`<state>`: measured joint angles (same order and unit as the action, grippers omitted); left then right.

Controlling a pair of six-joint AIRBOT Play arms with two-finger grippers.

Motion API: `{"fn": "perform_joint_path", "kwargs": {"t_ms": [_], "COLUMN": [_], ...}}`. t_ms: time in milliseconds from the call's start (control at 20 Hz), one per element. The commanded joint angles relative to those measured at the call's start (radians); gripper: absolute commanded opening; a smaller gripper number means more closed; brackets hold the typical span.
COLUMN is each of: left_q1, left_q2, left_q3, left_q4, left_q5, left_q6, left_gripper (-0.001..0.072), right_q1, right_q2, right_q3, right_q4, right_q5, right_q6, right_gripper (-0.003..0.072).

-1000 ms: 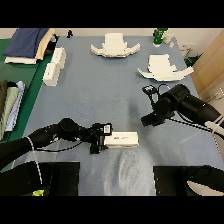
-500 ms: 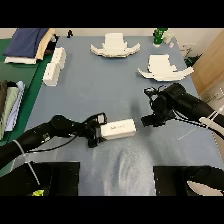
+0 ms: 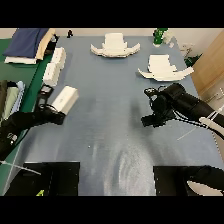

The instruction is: Fold the box.

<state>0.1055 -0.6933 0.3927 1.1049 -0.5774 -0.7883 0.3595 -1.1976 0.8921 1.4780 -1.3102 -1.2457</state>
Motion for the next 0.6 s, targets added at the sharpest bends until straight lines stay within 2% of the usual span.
{"fn": "perform_joint_path", "kwargs": {"t_ms": [0,100,250,550], "left_q1": [0.243,0.282,0.274,0.201], "left_q2": [-0.063,-0.147,-0.298,-0.665], "left_q3": [0.005,0.034,0.127,0.451], "left_q4": [0.084,0.081,0.069,0.039], "left_q5": [0.013,0.049,0.135,0.171], "left_q6": [-0.129,-0.129,-0.129,-0.129], "left_gripper": [0.0447,0.0447,0.0447,0.0447], "right_q1": [0.0,0.0,0.0,0.0], "right_q2": [-0.001,-0.001,-0.001,-0.001], "right_q3": [0.001,0.001,0.001,0.001], "right_q4": [0.0,0.0,0.0,0.0], "right_q5": [0.0,0.0,0.0,0.0], "right_q6": [0.0,0.0,0.0,0.0], "right_gripper": [0.0021,0.0021,0.0021,0.0021]}}
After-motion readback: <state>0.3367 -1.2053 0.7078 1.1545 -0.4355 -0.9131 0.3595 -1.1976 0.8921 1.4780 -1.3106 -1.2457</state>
